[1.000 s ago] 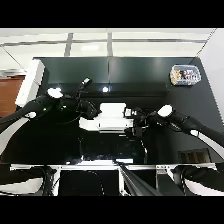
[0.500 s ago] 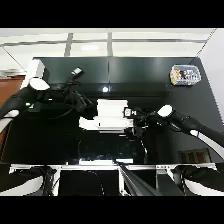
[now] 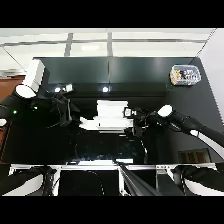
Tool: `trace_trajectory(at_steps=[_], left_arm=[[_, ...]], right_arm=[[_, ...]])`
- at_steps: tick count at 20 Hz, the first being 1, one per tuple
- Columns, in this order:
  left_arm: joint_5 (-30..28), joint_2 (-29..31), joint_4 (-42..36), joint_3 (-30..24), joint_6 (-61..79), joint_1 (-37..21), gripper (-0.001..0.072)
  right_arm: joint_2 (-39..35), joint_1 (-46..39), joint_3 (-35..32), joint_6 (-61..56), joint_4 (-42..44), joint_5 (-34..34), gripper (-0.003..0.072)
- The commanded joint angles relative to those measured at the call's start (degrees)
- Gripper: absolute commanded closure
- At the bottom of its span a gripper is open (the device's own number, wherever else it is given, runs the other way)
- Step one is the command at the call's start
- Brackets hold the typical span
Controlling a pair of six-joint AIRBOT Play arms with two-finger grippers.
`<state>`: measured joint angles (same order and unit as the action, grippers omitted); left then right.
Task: Fold the box and place the chain.
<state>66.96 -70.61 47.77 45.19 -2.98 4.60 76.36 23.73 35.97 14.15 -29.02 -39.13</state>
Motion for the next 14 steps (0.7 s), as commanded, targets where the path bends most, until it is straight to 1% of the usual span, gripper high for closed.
trace_trajectory(at_steps=[1,3,5,7,8,9,10,11,12,13,14], left_arm=[[-9.18,-1.68,0.74,-1.2,12.9,4.7,-0.0006],[-11.67,-2.84,0.76,-1.2,12.9,8.85,-0.0001],[-11.63,-4.13,-0.02,-1.2,12.37,12.04,0.0],[-11.19,-4.94,-1.38,-1.2,9.86,13.94,0.0001],[-10.93,-5.01,-1.38,-1.2,9.79,14.56,0.0019],[-10.84,-5.01,-1.66,-1.2,9.77,14.86,0.0069],[-10.82,-5.03,-2.51,-1.2,9.77,15.06,0.0219],[-10.8,-5.03,-3.5,-1.2,9.81,15.06,0.0407],[-10.86,-5.03,-4.22,-1.2,9.84,15.06,0.0493],[-11.39,-5.03,-4.7,-1.2,9.84,15.06,0.0493],[-11.65,-5.03,-5.25,-1.2,9.81,15.06,0.0512]], right_arm=[[0.04,0.02,0.04,0.02,0.0,-0.02,0.0209],[0.04,0.02,0.04,0.02,0.0,-0.02,0.0209],[0.04,0.02,0.04,0.02,0.0,-0.02,0.0209],[0.04,0.02,0.04,0.02,0.0,-0.02,0.0209],[0.04,0.02,0.04,0.02,0.0,-0.02,0.0209],[0.04,0.02,0.04,0.02,0.0,-0.02,0.0209],[0.04,0.02,0.04,0.04,0.0,-0.02,0.0209],[0.04,0.02,0.04,0.02,0.0,-0.02,0.0209],[0.04,0.02,0.04,0.02,0.0,-0.02,0.0209],[0.04,0.02,0.04,0.02,0.0,-0.02,0.0209],[0.04,0.02,0.04,0.02,0.0,-0.02,0.0209]])
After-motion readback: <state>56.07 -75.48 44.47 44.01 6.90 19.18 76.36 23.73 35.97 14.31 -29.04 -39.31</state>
